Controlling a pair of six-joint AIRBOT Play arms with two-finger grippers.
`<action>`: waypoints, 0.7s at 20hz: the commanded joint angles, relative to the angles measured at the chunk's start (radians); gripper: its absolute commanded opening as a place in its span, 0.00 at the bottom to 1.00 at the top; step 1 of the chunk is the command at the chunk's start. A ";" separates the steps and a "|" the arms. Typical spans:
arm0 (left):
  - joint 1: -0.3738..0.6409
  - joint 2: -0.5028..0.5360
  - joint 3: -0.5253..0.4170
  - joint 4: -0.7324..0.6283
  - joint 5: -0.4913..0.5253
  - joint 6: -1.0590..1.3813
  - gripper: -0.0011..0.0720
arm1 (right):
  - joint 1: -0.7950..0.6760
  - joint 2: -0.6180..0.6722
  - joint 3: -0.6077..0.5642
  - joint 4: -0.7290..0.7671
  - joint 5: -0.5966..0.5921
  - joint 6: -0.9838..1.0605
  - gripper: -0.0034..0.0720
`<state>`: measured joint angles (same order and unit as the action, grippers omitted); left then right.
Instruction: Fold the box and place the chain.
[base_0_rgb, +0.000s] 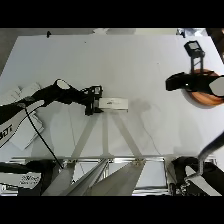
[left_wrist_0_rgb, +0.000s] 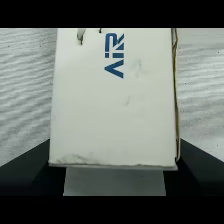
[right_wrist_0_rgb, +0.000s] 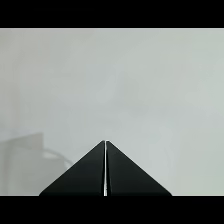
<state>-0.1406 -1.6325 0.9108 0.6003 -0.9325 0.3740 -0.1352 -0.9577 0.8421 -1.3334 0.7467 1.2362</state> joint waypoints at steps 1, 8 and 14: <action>-0.001 0.000 0.001 -0.013 -0.034 0.004 0.04 | -0.085 0.014 0.001 -0.136 0.011 0.073 0.06; 0.000 0.001 0.001 -0.016 -0.024 0.001 0.04 | -0.089 0.014 0.001 -0.117 0.011 0.073 0.06; 0.000 0.002 0.001 -0.019 -0.025 0.000 0.04 | -0.089 0.014 0.001 -0.117 0.011 0.073 0.06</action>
